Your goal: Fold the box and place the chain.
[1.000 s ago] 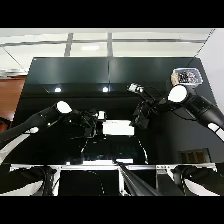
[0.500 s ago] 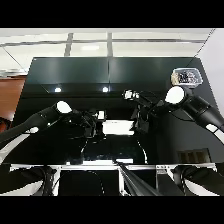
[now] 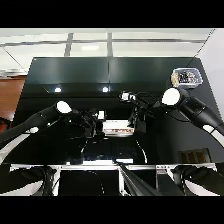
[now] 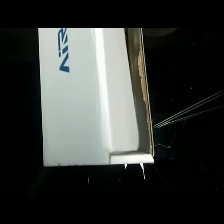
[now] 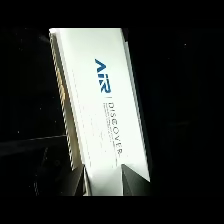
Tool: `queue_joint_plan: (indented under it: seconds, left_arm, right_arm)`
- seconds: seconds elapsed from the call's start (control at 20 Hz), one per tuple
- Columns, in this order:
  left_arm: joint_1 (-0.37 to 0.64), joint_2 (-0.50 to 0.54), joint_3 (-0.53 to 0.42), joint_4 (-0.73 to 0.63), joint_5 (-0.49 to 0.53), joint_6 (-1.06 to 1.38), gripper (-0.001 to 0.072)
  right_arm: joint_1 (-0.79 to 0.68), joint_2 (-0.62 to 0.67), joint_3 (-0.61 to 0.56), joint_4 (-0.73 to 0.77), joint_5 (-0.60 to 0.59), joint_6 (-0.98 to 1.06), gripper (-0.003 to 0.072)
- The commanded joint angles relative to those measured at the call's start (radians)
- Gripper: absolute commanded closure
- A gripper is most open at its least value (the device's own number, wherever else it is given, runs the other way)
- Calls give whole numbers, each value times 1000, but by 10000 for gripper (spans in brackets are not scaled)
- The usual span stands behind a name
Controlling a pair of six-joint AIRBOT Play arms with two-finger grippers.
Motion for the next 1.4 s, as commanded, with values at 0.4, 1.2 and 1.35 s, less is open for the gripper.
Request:
queue_joint_plan:
  seconds: [0.4,1.2,1.35]
  left_arm:
    - [-1,0,0,0,1,3,325]
    - [-1,0,0,0,1,2,318]
    - [-1,0,0,0,1,2,318]
  right_arm:
    - [1,-2,-28,1,-7,0,423]
    - [1,-2,-64,8,-37,4,298]
    - [0,5,-60,18,-19,39,298]
